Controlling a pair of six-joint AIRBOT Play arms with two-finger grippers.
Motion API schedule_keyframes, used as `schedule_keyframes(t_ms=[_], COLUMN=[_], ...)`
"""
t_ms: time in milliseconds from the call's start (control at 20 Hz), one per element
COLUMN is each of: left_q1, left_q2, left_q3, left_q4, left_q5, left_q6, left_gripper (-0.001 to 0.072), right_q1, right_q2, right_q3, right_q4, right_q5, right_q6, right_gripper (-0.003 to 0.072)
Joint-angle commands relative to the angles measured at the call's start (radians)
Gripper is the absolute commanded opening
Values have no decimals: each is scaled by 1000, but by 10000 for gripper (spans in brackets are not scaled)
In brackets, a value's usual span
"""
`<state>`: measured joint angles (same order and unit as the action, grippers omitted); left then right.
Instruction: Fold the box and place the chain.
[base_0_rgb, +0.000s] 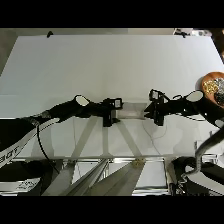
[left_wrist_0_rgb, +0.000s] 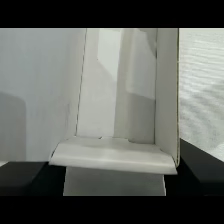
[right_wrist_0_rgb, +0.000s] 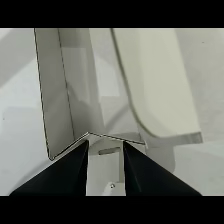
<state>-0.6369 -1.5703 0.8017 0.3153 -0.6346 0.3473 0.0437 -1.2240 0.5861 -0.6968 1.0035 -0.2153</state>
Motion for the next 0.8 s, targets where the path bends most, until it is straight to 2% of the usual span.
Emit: schedule_keyframes(t_ms=[0,50,100,150,200,250,300,400,500,550,650,700,750], left_q1=[-1,-1,-1,-1,-1,-1,-1,-1,-1,-1,-1,-1,-1], left_q2=[1,1,1,1,1,1,1,1,1,1,1,1,1], left_q3=[0,0,0,0,0,0,0,0,0,0,0,0,0], left_q4=[0,-1,-1,0,-1,0,-1,0,-1,-1,0,0,0], left_q5=[2,1,1,2,1,1,1,1,2,1,1,1,1], left_q6=[0,0,0,0,0,0,0,0,0,0,0,0,0], left_gripper=[497,497,497,497,497,497,497,497,497,497,497,497,497], right_q1=[1,1,1,1,1,1,1,1,1,1,1,1,1], right_q2=[-19,-26,-32,-35,-35,-35,-35,-35,-35,-35,-35,-35,-35], right_q3=[-1,-1,-1,-1,-1,-1,-1,-1,-1,-1,-1,-1,-1], right_q4=[33,39,40,39,39,43,43,43,43,45,47,48,48], right_q5=[27,34,32,29,28,24,24,24,24,21,3,-2,0], right_q6=[-16,-31,-33,-33,-32,-32,-32,-31,-29,-28,-21,-21,-21], right_gripper=[212,146,115,133,263,346,347,469,513,610,612,589,506])
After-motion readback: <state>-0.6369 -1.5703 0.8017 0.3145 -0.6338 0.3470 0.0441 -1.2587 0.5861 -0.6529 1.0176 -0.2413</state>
